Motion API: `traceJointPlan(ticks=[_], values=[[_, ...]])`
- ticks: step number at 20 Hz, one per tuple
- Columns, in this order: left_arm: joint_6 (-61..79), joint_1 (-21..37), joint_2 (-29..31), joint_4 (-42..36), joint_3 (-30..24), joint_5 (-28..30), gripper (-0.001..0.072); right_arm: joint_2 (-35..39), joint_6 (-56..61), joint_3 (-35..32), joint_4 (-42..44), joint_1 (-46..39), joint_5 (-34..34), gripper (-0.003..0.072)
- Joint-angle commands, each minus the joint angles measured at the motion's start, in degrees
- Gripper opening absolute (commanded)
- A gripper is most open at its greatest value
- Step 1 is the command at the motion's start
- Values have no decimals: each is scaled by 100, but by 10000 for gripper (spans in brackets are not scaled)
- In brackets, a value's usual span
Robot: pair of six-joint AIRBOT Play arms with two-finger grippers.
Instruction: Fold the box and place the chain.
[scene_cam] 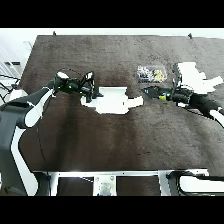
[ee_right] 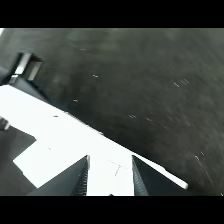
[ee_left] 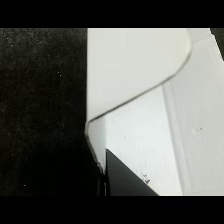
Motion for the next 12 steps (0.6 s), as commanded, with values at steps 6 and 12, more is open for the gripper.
traceJointPlan(ticks=[6,12], values=[[0,4,-4,-33,0,4,20,787,-2417,-348,-1165,691,26,618],[0,4,-4,-33,0,4,20,721,-2601,-387,-3110,1749,-1043,617]])
